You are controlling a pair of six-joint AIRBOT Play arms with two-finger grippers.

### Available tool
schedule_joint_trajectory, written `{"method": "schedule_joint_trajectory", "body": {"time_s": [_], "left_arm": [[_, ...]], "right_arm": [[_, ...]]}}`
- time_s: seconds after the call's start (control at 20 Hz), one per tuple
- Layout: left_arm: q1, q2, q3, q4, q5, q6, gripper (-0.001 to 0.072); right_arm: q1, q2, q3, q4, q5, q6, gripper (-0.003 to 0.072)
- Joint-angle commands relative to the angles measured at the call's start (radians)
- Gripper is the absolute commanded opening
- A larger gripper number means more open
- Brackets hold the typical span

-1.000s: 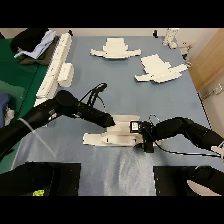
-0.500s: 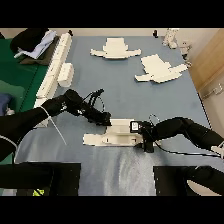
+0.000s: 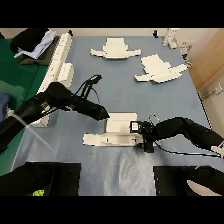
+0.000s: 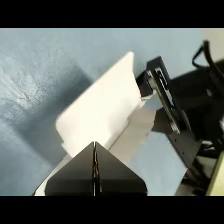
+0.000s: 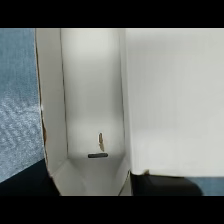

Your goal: Fold the box.

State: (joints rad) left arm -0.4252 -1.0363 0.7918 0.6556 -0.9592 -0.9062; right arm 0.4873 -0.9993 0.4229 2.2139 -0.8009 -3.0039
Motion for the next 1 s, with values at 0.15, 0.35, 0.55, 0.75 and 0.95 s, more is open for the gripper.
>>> {"method": "schedule_joint_trajectory", "body": {"time_s": [0.15, 0.35, 0.55, 0.75, 0.95], "left_arm": [[0.001, 0.368, -0.190, 0.145, -0.039, 0.304, 0.0014], [0.001, 0.402, -0.230, 0.177, -0.034, 0.486, 0.0644], [0.001, 0.370, -0.260, 0.140, 0.014, 0.709, 0.0703], [0.001, 0.259, -0.318, 0.064, 0.092, 0.899, 0.0703], [-0.027, 0.134, -0.319, 0.045, 0.096, 0.953, 0.0703]], "right_arm": [[0.001, 0.000, 0.000, 0.000, -0.001, 0.001, 0.0567], [0.001, 0.000, 0.000, 0.000, -0.001, 0.001, 0.0566], [0.001, 0.000, 0.000, 0.000, -0.001, 0.001, 0.0566], [0.001, 0.000, 0.000, 0.000, -0.001, 0.001, 0.0567], [0.001, 0.000, 0.000, 0.000, -0.001, 0.001, 0.0566]]}}
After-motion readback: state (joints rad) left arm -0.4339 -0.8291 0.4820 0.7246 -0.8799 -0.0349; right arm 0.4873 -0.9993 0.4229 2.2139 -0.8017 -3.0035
